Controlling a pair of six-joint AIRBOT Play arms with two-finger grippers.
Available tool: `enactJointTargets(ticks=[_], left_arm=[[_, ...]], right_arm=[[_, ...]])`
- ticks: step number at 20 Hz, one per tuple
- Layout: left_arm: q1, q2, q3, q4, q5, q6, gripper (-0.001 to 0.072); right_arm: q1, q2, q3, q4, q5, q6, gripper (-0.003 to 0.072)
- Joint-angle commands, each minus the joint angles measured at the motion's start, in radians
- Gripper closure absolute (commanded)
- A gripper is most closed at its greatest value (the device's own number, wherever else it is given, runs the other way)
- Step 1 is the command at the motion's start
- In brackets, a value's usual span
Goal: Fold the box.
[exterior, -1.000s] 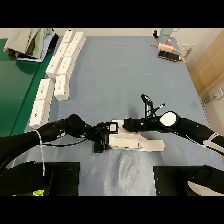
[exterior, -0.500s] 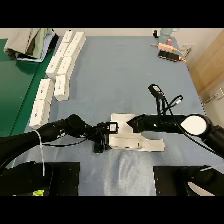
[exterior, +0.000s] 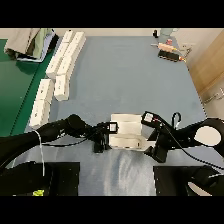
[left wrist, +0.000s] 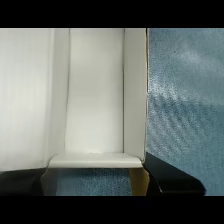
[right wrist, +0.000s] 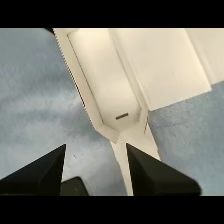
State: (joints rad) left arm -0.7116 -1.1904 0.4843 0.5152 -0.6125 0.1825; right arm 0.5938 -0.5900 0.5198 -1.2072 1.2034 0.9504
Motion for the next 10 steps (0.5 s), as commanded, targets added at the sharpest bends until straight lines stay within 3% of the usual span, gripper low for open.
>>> enactJointTargets(ticks=[1, 6, 10], left_arm=[[0.001, 0.000, 0.001, 0.000, 0.000, 0.000, 0.0198], [0.001, 0.000, 0.001, 0.000, 0.000, 0.000, 0.0198], [0.001, 0.000, 0.001, 0.000, 0.000, 0.000, 0.0198]], right_arm=[[0.000, 0.005, -0.060, -0.136, -0.055, -0.247, 0.0102], [0.000, 0.005, -0.184, -0.114, -0.334, -0.404, 0.0102], [0.000, 0.003, -0.192, -0.050, -0.358, -0.422, 0.0110]])
